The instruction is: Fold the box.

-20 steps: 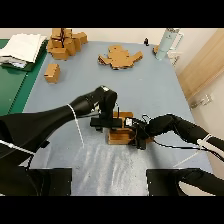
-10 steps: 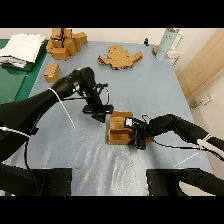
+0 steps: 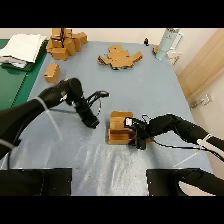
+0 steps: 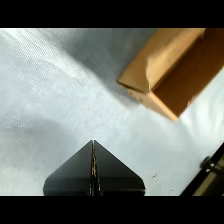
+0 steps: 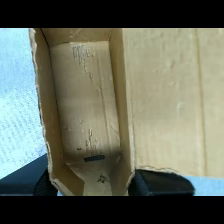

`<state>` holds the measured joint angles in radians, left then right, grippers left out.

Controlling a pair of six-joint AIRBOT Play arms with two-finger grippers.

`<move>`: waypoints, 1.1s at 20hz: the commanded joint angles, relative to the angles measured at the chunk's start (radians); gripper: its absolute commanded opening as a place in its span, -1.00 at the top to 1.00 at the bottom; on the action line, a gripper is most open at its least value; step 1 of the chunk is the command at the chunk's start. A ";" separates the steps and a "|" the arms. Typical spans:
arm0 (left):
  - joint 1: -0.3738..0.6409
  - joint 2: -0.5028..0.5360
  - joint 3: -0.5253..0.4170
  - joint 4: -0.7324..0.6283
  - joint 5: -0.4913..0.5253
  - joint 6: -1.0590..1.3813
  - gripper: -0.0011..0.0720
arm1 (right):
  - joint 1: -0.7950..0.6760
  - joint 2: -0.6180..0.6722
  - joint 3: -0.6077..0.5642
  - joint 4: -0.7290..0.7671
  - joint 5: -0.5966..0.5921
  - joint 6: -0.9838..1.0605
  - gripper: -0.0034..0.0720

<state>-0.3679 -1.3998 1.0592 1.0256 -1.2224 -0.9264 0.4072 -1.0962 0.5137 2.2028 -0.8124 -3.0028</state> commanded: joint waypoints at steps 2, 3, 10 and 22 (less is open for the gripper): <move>-0.055 0.207 -0.291 -0.047 0.274 0.368 0.94 | 0.000 0.000 0.000 0.000 0.000 0.000 -0.45; -0.049 0.246 -0.336 -0.105 0.348 0.480 0.94 | 0.000 0.000 0.000 0.000 0.000 0.000 -0.45; -0.007 0.175 -0.491 -0.581 0.476 1.278 -0.91 | 0.000 0.000 0.000 -0.001 0.000 0.000 -0.45; -0.146 0.090 -0.416 -0.588 0.581 1.186 -0.91 | 0.000 0.000 0.000 0.000 0.000 0.000 -0.45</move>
<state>-0.4873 -1.2900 0.6266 0.4259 -0.6487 0.2821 0.4072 -1.0962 0.5137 2.2017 -0.8131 -3.0039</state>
